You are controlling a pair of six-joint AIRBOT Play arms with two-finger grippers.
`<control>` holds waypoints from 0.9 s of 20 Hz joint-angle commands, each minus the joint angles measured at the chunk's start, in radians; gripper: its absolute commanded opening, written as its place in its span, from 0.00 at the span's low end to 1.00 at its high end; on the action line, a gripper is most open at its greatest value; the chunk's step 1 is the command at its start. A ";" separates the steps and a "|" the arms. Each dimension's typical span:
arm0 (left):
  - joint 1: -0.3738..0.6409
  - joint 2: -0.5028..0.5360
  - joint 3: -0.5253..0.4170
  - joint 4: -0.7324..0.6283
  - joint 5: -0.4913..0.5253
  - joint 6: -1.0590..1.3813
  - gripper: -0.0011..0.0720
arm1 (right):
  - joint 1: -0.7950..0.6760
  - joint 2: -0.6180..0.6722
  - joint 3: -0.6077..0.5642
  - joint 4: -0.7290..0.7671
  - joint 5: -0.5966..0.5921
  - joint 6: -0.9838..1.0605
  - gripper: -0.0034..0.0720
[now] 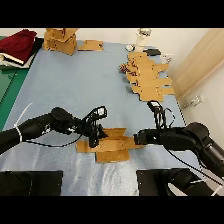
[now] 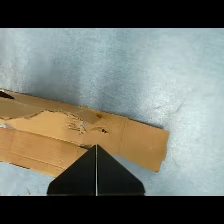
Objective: Fold the box.
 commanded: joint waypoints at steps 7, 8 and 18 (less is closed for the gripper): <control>0.012 0.000 -0.014 -0.003 0.014 0.000 0.03 | 0.002 0.013 -0.023 -0.018 0.002 0.024 0.05; 0.012 0.000 -0.014 -0.003 0.014 0.000 0.03 | 0.002 0.013 -0.023 -0.018 0.003 0.024 0.05; 0.010 0.000 -0.014 -0.004 0.006 -0.023 0.03 | 0.529 -0.005 -0.024 -0.270 -0.064 -0.095 0.05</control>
